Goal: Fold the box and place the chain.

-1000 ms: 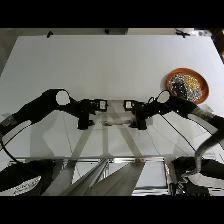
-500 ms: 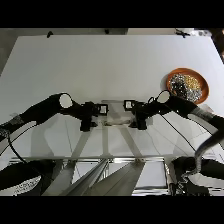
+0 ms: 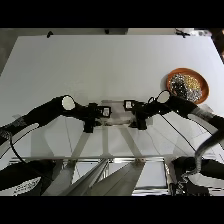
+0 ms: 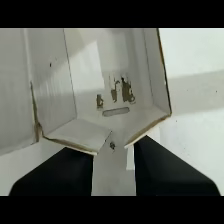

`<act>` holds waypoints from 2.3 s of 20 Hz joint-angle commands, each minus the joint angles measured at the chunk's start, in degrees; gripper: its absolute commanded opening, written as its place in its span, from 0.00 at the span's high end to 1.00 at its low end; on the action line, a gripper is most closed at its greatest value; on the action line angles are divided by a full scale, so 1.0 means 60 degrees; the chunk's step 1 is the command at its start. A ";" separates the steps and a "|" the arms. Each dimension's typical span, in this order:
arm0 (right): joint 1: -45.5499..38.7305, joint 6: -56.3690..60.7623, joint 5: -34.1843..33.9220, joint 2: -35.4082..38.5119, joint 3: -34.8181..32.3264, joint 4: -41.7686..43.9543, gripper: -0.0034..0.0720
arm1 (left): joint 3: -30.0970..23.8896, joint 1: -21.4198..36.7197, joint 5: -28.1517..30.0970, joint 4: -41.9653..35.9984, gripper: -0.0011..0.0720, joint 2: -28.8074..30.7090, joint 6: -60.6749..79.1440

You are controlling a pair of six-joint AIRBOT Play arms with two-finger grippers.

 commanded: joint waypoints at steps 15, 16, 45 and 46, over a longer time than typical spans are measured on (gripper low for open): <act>0.0007 0.0004 0.0004 0.0007 -0.0004 0.0004 0.56 | -0.0004 -0.0583 0.0914 -0.0892 0.77 -0.0211 0.0026; 0.0007 0.0004 0.0000 0.0007 0.0000 0.0004 0.56 | -0.0004 -0.0601 0.0911 -0.0900 0.69 -0.0237 0.0026; 0.0007 0.0004 0.0000 0.0007 0.0000 0.0004 0.56 | -0.2062 0.2987 -0.1035 0.1078 0.98 0.3745 -1.1755; 0.0007 0.0004 0.0000 0.0007 0.0000 0.0000 0.56 | -0.2062 0.2973 -0.1042 0.0849 0.98 0.3559 -1.1708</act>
